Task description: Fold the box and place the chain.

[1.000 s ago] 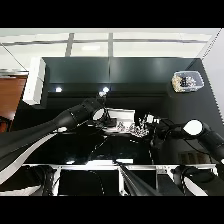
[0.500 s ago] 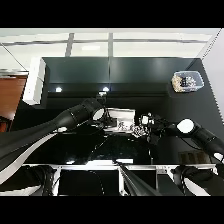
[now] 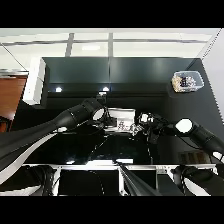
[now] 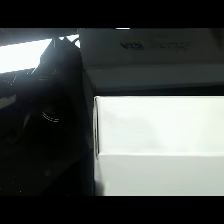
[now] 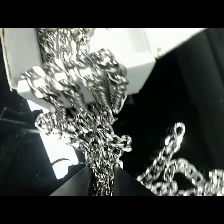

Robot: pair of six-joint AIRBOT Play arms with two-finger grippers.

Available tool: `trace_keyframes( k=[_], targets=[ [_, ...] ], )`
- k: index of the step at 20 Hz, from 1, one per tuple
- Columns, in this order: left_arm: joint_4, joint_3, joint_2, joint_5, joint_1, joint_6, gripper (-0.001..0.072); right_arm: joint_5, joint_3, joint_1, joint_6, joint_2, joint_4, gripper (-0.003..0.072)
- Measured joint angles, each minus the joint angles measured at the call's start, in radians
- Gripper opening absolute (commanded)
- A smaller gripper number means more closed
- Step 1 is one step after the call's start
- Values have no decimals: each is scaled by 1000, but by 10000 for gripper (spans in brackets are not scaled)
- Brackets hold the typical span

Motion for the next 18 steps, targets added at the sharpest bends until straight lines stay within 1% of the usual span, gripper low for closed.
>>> trace_keyframes(
  k=[2,5,9,12,15,18],
  targets=[
    [0,0,0,0,0,0,30,14,29,-1,110,16,-16,15],
    [0,0,0,0,0,0,30,77,106,-1,316,62,-67,15],
    [0,0,0,0,0,0,30,224,263,-1,551,137,-113,14],
    [0,0,0,0,0,0,30,360,415,-1,689,170,-122,14],
    [0,0,0,0,0,0,30,473,535,-1,780,182,-71,14],
    [0,0,0,0,0,0,30,522,586,-1,818,186,46,14]
  ],
)
